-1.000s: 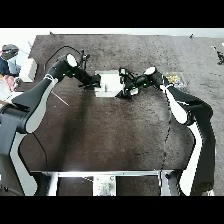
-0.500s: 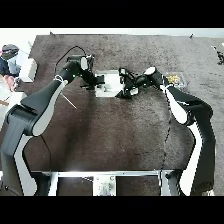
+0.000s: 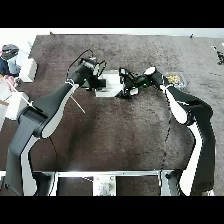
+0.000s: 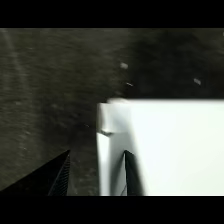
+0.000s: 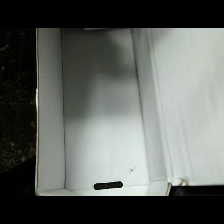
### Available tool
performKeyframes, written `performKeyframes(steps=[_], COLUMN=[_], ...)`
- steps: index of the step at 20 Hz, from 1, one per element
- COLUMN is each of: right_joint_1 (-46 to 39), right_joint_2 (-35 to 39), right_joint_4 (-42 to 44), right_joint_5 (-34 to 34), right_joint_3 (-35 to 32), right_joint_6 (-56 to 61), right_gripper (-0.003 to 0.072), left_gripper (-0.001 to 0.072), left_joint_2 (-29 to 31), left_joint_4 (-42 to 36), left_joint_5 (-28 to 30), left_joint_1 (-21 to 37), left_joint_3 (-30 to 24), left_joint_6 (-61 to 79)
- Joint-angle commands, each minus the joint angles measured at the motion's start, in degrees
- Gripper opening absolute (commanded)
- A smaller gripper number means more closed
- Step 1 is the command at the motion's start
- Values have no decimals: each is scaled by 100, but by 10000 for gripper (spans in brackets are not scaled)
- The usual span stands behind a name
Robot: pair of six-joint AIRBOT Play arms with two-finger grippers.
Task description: Fold the box and place the chain.
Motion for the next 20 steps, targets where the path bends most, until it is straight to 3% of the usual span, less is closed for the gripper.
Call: performKeyframes(steps=[1, 6, 7, 10, 11, 13, 14, 15, 20], right_joint_1=[2, 2, 2, 2, 2, 2, 2, 2, 2], right_joint_2=[-2, -2, -2, -2, -2, -2, -2, -2, -2], right_joint_4=[-2, -2, -2, -2, -2, -2, -2, -2, -2], right_joint_5=[2, 2, 2, 2, 2, 2, 2, 2, 2], right_joint_3=[-2, -2, -2, -2, -2, -2, -2, -2, -2], right_joint_6=[0, 0, 0, 0, 0, 0, 0, 0, 0], right_gripper=[530, 530, 530, 530, 530, 529, 530, 530, 529], left_gripper=[355, 343, 256, 223, 166, 164, 57, 28, 11], left_joint_2=[-129, -179, -179, -179, -179, -179, -179, -179, -179], left_joint_4=[251, 118, 103, 31, 26, 4, 4, 2, -2], left_joint_5=[-20, 83, 133, 203, 203, 238, 256, 249, 219], left_joint_1=[-48, -46, -46, -46, -46, -46, -46, -46, -46], left_joint_3=[17, 15, 15, 15, 15, 15, 15, 15, 15], left_joint_6=[-234, -326, -326, -337, -343, -372, -378, -374, -365])
